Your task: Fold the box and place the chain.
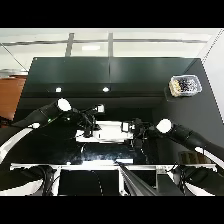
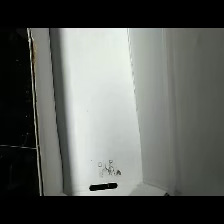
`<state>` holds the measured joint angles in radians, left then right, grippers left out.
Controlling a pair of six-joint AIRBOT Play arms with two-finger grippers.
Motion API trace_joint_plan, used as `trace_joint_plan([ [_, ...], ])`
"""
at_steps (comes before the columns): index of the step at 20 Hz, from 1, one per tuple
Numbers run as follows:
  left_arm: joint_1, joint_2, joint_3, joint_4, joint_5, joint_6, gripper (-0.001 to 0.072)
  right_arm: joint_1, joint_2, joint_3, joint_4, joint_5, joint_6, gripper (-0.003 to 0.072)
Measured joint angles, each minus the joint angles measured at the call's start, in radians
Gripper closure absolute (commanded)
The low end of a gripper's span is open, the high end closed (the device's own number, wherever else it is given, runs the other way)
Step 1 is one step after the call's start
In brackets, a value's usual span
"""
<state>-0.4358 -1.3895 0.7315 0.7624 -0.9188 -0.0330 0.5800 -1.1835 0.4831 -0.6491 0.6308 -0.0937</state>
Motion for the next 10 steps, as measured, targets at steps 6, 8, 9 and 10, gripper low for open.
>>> trace_joint_plan([
  [6, 0.000, 0.003, 0.000, -0.014, -0.012, -0.010, 0.0224, 0.000, 0.000, 0.000, 0.006, -0.005, 0.007, 0.0150],
  [8, 0.003, 0.014, 0.000, -0.014, -0.026, -0.029, 0.0062, 0.000, 0.000, 0.000, 0.014, -0.006, 0.011, 0.0150],
  [9, 0.008, 0.023, 0.000, -0.013, -0.028, -0.043, 0.0055, 0.000, 0.000, 0.000, 0.018, -0.006, 0.012, 0.0150],
  [10, 0.014, 0.034, 0.000, -0.013, -0.029, -0.054, 0.0055, 0.000, 0.000, 0.000, 0.023, -0.007, 0.013, 0.0150],
])
